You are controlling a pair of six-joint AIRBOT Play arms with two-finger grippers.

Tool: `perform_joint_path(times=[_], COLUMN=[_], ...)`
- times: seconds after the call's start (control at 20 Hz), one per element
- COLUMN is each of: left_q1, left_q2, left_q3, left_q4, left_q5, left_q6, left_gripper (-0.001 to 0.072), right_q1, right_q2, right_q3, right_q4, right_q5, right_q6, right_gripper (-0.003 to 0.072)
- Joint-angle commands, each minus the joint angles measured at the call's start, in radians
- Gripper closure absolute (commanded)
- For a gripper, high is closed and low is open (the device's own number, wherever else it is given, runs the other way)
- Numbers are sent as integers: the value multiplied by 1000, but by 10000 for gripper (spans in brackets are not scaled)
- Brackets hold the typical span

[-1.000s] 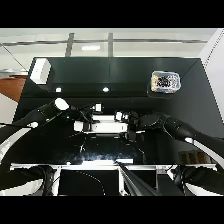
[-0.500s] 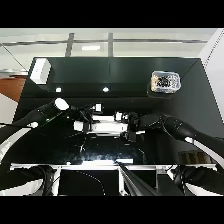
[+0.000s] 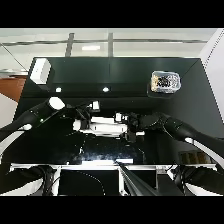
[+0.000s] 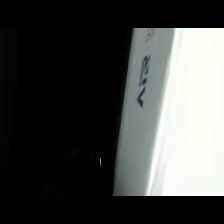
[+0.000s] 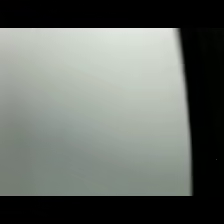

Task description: Fold the box and place the chain.

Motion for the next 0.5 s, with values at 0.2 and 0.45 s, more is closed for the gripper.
perform_joint_path(times=[0.2,0.45], left_q1=[163,200], left_q2=[217,271], left_q3=[1,-14], left_q4=[90,24], left_q5=[-266,-557], left_q6=[-315,-528], left_gripper=[113,685], right_q1=[0,0], right_q2=[1,1], right_q3=[0,0], right_q4=[-2,-3], right_q5=[3,3], right_q6=[1,0], right_gripper=[151,151])
